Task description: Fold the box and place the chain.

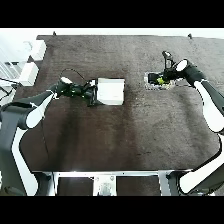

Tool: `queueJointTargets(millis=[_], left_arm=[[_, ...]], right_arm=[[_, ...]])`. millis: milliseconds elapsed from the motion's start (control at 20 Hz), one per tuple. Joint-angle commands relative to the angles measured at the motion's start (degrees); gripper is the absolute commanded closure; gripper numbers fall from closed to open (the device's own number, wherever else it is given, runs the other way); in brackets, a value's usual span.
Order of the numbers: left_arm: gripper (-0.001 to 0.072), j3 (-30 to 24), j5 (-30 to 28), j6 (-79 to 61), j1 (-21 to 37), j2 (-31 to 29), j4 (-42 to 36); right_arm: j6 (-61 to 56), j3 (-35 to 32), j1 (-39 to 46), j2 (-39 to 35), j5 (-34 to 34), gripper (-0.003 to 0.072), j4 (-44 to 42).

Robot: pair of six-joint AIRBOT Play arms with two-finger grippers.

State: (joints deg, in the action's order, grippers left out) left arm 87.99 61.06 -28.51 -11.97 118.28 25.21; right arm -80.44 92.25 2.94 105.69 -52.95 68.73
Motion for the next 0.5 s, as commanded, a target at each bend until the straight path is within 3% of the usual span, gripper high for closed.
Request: queueJointTargets(millis=[0, 100, 200, 450], left_arm=[[0.0400, 0.0, 0.0, 0.0, 0.0, 0.0, 0.0], [0.0400, 0.0, 0.0, 0.0, 0.0, 0.0, 0.0], [0.0400, 0.0, 0.0, 0.0, 0.0, 0.0, 0.0], [0.0400, 0.0, 0.0, 0.0, 0.0, 0.0, 0.0]], right_arm=[[-0.1, 3.7, 0.0, -0.9, -3.3, 0.0670, -0.5], [-0.3, 5.5, 0.2, -1.0, -6.5, 0.0668, 1.4], [-1.0, 6.3, 0.4, -1.1, -7.2, 0.0434, 2.3], [-1.1, 6.3, 0.7, -1.8, -6.7, 0.0419, 3.1]])
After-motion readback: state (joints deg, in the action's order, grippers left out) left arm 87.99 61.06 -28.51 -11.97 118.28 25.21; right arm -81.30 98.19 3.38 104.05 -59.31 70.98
